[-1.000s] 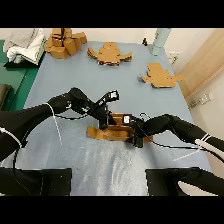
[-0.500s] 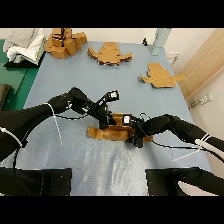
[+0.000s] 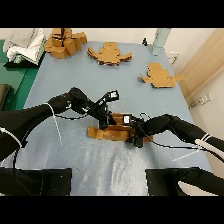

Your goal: Fold the box.

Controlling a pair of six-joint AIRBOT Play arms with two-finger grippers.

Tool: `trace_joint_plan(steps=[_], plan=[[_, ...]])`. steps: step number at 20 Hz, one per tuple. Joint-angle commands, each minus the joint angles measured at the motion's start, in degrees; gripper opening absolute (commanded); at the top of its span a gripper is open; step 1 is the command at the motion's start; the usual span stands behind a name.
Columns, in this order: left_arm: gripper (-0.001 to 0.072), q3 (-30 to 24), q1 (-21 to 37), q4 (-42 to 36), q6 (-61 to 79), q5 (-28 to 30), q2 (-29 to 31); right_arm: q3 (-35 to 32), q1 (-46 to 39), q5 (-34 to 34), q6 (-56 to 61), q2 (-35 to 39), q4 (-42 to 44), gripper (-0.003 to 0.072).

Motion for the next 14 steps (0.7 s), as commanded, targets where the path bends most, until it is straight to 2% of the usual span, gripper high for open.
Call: trace_joint_plan(steps=[1,11,12,13,14], plan=[[0.0011,0.0,0.0,-0.8,0.0,0.0,0.0,0.0,0.0,1.0,-0.8,0.0,0.0,0.0463],[0.0015,0.0,0.0,-0.9,-5.7,-0.2,0.0,0.0,0.0,2.2,-1.6,0.0,0.0,0.0462],[0.0196,0.1,0.0,-0.9,-6.4,-0.2,0.0,0.0,0.0,2.2,-1.6,0.0,0.0,0.0462],[0.0521,0.1,0.0,-0.9,-7.3,-0.2,0.0,0.0,0.0,2.2,-1.6,0.0,0.0,0.0463],[0.0612,0.1,0.1,-0.9,-8.7,0.0,0.1,0.0,0.0,2.2,-1.6,0.0,0.0,0.0463]])
